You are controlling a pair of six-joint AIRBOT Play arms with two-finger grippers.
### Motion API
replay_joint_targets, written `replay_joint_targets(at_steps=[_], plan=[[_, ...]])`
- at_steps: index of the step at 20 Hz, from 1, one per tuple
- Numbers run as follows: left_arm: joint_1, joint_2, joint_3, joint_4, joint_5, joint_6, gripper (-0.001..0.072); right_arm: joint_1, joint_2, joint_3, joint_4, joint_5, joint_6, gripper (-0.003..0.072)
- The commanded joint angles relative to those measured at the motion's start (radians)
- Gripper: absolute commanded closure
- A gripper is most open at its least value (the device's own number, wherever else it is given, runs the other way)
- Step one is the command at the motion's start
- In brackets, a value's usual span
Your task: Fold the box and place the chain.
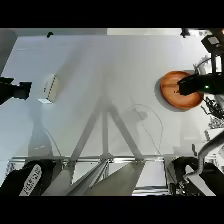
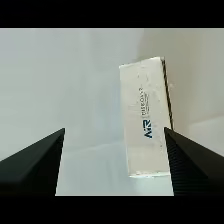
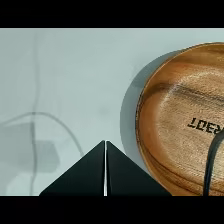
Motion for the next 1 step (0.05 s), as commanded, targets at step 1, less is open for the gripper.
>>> replay_joint_targets(at_steps=[1], plan=[[0.001, 0.014, 0.000, 0.001, 0.001, 0.000, 0.0014, 0.000, 0.001, 0.000, 0.001, 0.000, 0.000, 0.0668]])
